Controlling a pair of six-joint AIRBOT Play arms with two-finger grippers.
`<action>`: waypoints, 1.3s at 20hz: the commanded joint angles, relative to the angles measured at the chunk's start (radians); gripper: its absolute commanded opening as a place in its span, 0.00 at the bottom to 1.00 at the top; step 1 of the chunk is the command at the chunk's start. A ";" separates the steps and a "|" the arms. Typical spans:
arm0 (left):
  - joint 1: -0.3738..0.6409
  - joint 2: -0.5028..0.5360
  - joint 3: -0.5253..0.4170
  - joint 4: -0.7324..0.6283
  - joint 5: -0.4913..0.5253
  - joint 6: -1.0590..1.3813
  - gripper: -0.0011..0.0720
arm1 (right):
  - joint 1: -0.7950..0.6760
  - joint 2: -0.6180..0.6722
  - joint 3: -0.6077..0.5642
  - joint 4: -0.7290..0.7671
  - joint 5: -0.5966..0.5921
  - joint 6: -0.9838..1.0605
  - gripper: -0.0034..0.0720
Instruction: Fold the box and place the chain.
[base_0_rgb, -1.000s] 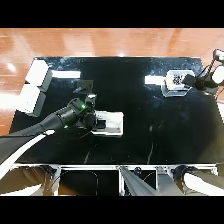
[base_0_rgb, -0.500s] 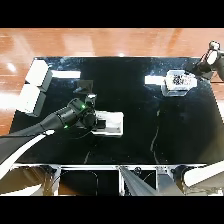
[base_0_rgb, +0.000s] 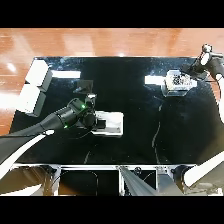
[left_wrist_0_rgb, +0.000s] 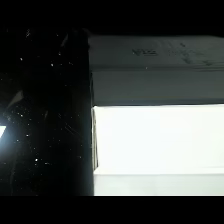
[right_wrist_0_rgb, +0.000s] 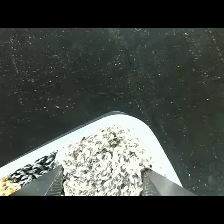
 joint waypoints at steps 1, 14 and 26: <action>0.001 0.000 0.001 0.000 -0.006 0.000 0.05 | 0.000 -0.017 0.003 -0.001 -0.001 0.000 0.77; 0.001 0.000 0.001 0.000 -0.011 0.000 0.04 | 0.002 0.103 0.061 0.002 0.120 -0.076 0.07; -0.001 0.000 0.001 -0.002 -0.008 0.001 0.05 | 0.014 0.572 0.062 0.111 0.149 -0.202 0.07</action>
